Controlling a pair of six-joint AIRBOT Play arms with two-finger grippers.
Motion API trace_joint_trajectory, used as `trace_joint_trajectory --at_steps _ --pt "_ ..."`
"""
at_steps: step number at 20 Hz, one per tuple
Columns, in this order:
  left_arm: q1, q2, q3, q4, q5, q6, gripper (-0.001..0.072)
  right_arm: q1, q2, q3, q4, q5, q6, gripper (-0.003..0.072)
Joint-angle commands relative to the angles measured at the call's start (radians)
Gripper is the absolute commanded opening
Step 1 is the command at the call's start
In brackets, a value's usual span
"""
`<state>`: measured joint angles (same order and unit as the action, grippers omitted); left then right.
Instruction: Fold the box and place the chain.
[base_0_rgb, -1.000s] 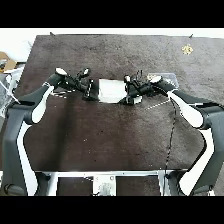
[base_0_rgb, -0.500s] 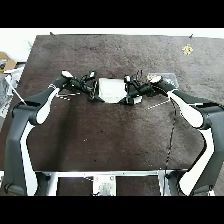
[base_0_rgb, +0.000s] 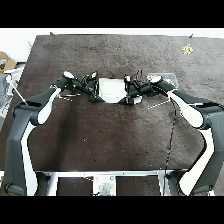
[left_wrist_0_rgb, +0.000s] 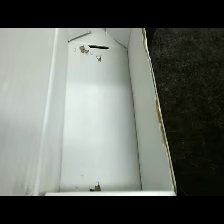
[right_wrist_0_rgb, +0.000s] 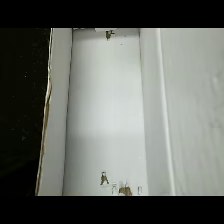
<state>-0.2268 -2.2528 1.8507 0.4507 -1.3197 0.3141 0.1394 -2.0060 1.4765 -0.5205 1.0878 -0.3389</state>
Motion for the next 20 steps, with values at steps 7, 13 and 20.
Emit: trace_joint_trajectory --at_steps 7,13,20 --pt "0.0 -0.001 0.0 0.018 0.02 -0.089 0.0718 0.001 0.0 0.0 0.0 0.0 -0.001 0.0426" --pt "0.0 -0.001 0.0 0.033 0.014 -0.087 0.0705 0.001 0.0 0.0 0.0 0.0 -0.001 0.0426" --pt "0.0 -0.001 0.0 0.055 0.016 -0.073 0.07 0.001 0.0 0.0 0.0 0.0 -0.001 0.0426"
